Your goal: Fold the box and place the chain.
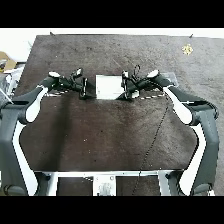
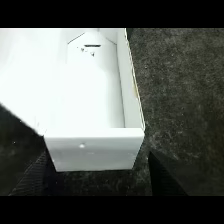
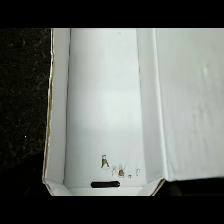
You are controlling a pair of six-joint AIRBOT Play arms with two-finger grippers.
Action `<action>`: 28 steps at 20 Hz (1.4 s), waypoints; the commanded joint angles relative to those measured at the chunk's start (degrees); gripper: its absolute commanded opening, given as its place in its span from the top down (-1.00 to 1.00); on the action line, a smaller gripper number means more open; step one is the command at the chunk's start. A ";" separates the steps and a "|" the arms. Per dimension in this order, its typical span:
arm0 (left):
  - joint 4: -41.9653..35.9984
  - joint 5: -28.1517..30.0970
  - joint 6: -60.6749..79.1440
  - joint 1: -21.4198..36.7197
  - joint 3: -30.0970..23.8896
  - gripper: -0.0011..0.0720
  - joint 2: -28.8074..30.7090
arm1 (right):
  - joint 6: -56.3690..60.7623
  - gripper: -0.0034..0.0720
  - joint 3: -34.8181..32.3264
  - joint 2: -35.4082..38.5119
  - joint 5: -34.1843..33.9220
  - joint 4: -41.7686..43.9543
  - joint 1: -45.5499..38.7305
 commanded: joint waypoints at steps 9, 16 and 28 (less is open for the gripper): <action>-0.22 5.79 -2.67 -2.43 -0.04 -1.00 -0.15 | 0.02 -0.26 0.02 -0.02 0.02 0.00 0.02; -0.02 6.38 -1.49 -4.26 -0.07 -1.00 -0.87 | 0.02 -0.26 0.02 -0.02 0.00 0.00 0.04; 0.35 7.41 -1.09 -4.92 -0.04 -1.00 -1.55 | 0.02 -0.26 0.02 -0.02 0.00 0.00 0.04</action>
